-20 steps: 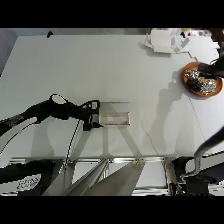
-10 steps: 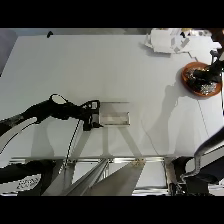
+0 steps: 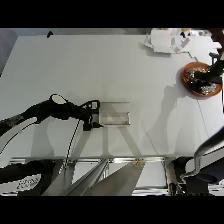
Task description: Fold the box and place the chain.
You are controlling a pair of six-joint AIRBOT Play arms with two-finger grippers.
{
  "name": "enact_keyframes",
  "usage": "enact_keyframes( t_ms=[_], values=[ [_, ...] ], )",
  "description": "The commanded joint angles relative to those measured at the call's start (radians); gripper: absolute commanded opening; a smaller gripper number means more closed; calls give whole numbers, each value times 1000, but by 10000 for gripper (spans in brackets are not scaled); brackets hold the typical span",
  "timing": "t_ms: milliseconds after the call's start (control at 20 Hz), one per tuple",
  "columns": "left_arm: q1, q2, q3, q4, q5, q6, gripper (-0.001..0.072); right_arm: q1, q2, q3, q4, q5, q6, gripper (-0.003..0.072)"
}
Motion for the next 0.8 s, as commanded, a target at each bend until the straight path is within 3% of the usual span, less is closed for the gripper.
enact_keyframes(
  t_ms=[0, 200, 450, 750],
  values=[
    [0, 1, 0, 0, 0, 0, 210, 1, 88, 0, 3, 44, -24, 18],
    [0, 1, 0, 0, 0, 0, 210, 1, 239, 0, 86, 110, -77, 18],
    [0, 1, 0, 0, 0, 0, 210, 16, 514, 0, 322, 189, -123, 18],
    [0, 1, 0, 0, 0, 0, 210, 249, 822, -1, 326, 224, -112, 19]
  ],
)
